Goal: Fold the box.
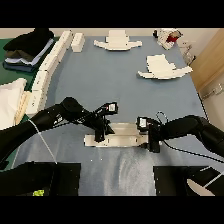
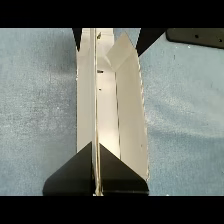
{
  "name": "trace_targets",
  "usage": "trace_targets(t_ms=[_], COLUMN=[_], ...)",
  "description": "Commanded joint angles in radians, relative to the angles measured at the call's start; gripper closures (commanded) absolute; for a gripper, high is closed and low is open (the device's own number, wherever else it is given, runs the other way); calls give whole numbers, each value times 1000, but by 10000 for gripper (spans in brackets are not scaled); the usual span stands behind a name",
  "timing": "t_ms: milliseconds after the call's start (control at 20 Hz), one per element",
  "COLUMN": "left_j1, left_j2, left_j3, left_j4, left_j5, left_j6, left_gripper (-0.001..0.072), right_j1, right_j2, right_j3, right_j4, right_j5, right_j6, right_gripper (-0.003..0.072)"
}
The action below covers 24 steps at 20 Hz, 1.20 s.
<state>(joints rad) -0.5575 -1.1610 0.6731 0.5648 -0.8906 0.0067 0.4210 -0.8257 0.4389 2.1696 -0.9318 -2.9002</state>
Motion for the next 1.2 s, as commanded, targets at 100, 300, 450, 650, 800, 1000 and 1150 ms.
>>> trace_targets(t_ms=[100,300,450,650,800,1000,1150], left_j1=[0,0,0,0,0,0,0], left_j2=[1,1,1,1,1,1,1], left_j3=[0,0,0,0,0,0,0], left_j4=[0,0,0,0,0,0,0], left_j5=[0,0,0,0,0,0,0], left_j6=[0,0,0,0,0,0,0], left_gripper=[695,695,695,695,695,695,695], right_j1=[-3,-1,13,38,38,38,43], right_j2=[-3,-29,-73,-114,-148,-156,-152], right_j3=[0,0,0,-2,-2,-17,-31], right_j4=[3,13,31,34,34,35,35], right_j5=[0,16,31,81,93,95,110], right_j6=[-13,-15,-52,-101,-101,-101,-101], right_gripper=[-34,-26,-26,-24,44,44,45])
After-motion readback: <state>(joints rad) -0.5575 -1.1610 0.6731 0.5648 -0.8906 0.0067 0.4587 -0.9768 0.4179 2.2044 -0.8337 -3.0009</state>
